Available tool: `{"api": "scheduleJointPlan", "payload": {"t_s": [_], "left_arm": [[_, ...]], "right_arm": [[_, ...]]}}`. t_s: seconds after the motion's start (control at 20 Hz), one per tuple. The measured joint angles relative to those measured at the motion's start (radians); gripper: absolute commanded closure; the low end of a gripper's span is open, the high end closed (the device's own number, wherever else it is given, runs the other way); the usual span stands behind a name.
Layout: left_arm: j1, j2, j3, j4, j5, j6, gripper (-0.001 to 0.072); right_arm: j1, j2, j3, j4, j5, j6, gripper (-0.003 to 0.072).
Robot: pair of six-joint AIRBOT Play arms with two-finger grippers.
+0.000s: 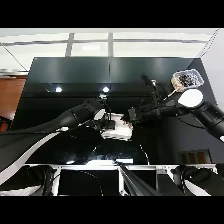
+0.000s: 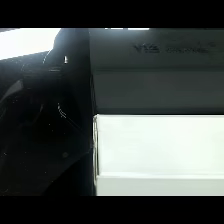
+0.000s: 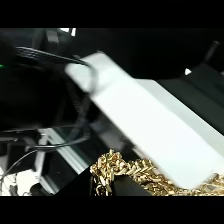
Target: Fold the box and place the chain.
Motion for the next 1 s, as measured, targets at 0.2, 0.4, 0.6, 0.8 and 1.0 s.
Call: {"api": "scheduleJointPlan", "payload": {"t_s": [0.2,0.4,0.6,0.8,1.0], "left_arm": [[0.000,0.000,0.000,0.000,0.000,0.000,0.0677],[0.000,0.000,0.000,0.000,0.000,0.000,0.0677],[0.000,0.000,0.000,0.000,0.000,0.000,0.0677],[0.000,0.000,0.000,0.000,0.000,0.000,0.0677],[0.000,0.000,0.000,0.000,0.000,0.000,0.0677]], "right_arm": [[0.000,0.000,0.051,-0.015,0.038,-0.002,0.0674],[0.002,0.000,0.063,-0.083,0.069,0.017,0.0674],[0.024,-0.001,0.033,-0.118,0.072,0.031,0.0673],[0.064,-0.016,-0.002,-0.129,0.012,0.060,0.0672],[0.064,-0.033,-0.011,-0.145,-0.007,0.089,0.0259]]}}
